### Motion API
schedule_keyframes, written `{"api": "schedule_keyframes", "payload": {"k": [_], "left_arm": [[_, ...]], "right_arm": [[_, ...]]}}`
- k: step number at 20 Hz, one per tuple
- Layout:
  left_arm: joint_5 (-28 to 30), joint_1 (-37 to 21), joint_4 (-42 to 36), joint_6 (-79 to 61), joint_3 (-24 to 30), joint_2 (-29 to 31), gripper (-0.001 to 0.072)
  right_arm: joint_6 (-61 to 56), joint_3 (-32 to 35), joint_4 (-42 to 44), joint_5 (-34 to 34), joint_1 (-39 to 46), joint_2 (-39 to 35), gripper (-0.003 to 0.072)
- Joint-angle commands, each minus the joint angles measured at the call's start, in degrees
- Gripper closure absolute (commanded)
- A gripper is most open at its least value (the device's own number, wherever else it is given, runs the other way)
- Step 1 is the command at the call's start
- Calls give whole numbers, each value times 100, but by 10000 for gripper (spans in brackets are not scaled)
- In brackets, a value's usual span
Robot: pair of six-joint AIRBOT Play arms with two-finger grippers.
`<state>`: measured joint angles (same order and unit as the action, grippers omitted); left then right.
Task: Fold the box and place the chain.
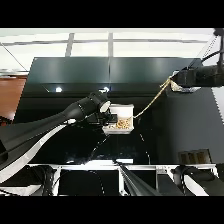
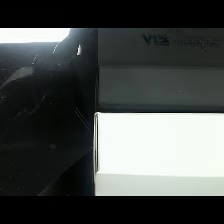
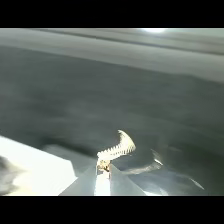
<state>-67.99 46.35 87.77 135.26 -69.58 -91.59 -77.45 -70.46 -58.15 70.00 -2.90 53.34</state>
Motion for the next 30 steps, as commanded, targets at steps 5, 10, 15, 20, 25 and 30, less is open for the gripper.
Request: {"api": "schedule_keyframes", "payload": {"k": [5,10,15,20,25,30], "left_arm": [[0,-4,2,0,-4,2,679],[0,-4,2,0,-4,2,679],[0,-4,2,0,-4,2,679],[0,-4,2,-2,-4,2,679],[4,-4,4,0,-4,0,679],[0,-4,4,-2,-4,0,679]], "right_arm": [[1099,-348,3314,557,0,-138,667],[1110,-348,3377,688,-2,-136,666],[1104,-345,3394,866,-293,-94,667],[1027,-343,3049,868,-643,118,666],[931,-343,2702,909,-667,164,667],[610,87,1803,916,-824,170,666]]}}
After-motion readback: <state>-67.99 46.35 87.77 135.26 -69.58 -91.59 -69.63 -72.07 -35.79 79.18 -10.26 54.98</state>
